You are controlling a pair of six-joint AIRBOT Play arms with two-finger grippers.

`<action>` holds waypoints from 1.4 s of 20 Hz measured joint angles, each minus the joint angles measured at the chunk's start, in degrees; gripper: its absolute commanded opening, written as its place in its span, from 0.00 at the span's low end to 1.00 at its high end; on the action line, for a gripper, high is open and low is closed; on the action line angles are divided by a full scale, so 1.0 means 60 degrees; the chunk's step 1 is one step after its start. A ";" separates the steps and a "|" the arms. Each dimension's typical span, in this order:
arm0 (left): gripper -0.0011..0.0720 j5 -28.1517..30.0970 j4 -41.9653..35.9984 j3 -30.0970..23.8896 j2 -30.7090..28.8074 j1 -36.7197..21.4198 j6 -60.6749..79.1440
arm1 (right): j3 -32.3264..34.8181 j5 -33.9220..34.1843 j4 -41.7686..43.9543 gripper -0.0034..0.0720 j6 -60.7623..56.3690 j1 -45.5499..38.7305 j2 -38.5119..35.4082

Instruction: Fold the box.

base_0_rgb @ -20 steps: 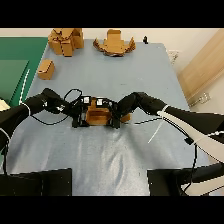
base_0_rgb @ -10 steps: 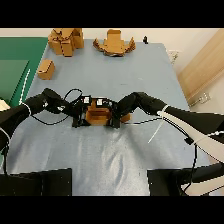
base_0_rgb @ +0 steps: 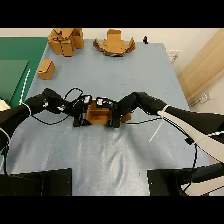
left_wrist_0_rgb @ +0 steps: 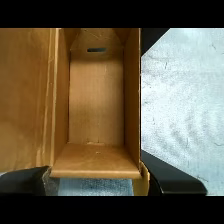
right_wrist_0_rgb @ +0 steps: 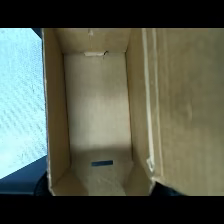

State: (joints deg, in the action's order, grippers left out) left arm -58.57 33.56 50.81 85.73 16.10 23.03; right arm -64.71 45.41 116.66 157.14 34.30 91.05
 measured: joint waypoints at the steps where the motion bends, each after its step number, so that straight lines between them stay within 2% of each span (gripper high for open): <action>1: 0.50 0.0029 0.0084 0.0000 0.0000 0.0000 -0.0015 | 0.0000 0.0018 -0.0066 1.00 -0.0084 -0.0004 -0.0004; 10: 0.50 0.0306 0.0692 0.0102 -0.0004 -0.0011 -0.0463 | 0.0015 0.0743 -0.0925 1.00 -0.1024 -0.0015 -0.0273; 23: 0.50 0.0401 0.0900 0.0160 -0.0007 -0.0011 -0.0594 | 0.0007 0.1617 -0.0579 1.00 -0.1100 -0.0393 -0.0769; 24: 0.50 0.0401 0.0900 0.0160 -0.0007 -0.0011 -0.0597 | 0.0007 0.1570 -0.0525 0.98 -0.1031 -0.0342 -0.0772; 25: 0.50 0.0401 0.0900 0.0160 -0.0007 -0.0011 -0.0597 | 0.0007 0.1435 -0.0484 0.89 -0.1002 -0.0284 -0.0772; 28: 0.50 0.0404 0.0903 0.0160 -0.0007 -0.0011 -0.0601 | 0.0007 0.0933 -0.0408 0.88 -0.0936 -0.0153 -0.0772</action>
